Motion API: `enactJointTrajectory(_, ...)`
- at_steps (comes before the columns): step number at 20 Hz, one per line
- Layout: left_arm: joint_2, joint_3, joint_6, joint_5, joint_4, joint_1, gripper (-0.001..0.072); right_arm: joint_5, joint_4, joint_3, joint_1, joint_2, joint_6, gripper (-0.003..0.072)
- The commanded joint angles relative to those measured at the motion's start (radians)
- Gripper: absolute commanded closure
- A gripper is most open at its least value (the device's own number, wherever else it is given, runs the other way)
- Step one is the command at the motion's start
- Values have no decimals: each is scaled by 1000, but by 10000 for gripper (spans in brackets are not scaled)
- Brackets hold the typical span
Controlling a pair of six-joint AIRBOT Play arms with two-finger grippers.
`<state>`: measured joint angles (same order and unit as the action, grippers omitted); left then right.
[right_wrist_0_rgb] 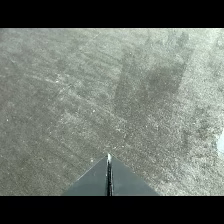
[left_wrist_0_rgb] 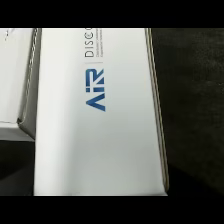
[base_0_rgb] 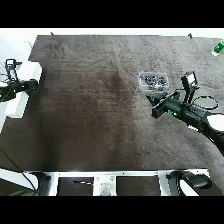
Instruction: Fold the box and place the chain.
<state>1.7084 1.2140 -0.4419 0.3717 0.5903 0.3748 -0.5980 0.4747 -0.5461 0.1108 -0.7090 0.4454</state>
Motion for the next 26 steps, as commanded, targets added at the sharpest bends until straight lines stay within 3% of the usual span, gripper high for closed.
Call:
enactJointTrajectory(1, 8, 8, 5, -49, 0, -40, 694, 0, -1, 1, 0, -2, 0, 675)
enactJointTrajectory(6, 21, 16, -14, -115, -26, -68, 694, 0, 0, 1, -1, -2, 0, 675)
enactJointTrajectory(10, 72, 77, -25, -35, -23, -68, 694, 0, 0, 1, -1, -2, 0, 675)
enactJointTrajectory(12, 72, 77, -42, -85, -21, -68, 694, 0, 0, 1, -1, -2, 0, 675)
enactJointTrajectory(18, 72, 77, -35, -84, 13, -68, 680, -1, -1, 0, -1, -2, 0, 675)
enactJointTrajectory(20, 72, 77, -29, -90, 12, -68, 142, -1, -4, 0, 0, -2, 0, 675)
enactJointTrajectory(25, 72, 77, -32, -95, 8, -68, 90, -1, -4, 0, 0, -2, 0, 675)
enactJointTrajectory(26, 72, 77, -32, -95, 8, -68, -2, -1, -3, 0, -1, -2, 0, 675)
